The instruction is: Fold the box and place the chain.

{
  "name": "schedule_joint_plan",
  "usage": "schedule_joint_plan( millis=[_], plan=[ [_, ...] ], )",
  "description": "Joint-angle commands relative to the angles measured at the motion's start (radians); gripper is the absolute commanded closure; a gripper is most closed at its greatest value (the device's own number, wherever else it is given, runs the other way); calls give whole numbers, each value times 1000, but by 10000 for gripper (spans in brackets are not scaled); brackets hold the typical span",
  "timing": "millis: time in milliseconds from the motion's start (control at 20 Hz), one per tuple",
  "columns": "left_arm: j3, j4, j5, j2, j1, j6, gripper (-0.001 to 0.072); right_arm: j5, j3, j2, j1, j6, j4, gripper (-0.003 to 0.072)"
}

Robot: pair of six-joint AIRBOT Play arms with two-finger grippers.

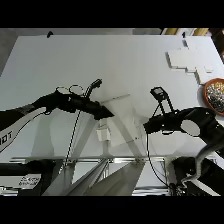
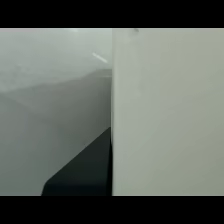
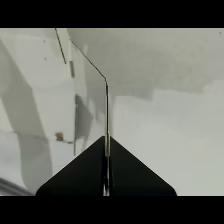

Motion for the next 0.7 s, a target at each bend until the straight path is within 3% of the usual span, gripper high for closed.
schedule_joint_plan(
  millis=[0,100,150,500,650],
  plan=[
    [15,1,17,33,-33,216,706,-5,22,2,1,-3,8,531],
    [55,53,51,69,-75,327,704,-3,58,16,1,-14,0,355],
    [78,90,78,83,-101,357,705,5,76,27,1,-15,-11,318],
    [100,192,351,82,-248,383,706,103,111,170,1,-38,-134,317],
    [100,179,372,64,-288,499,706,102,111,200,1,-38,-134,317]
  ],
)
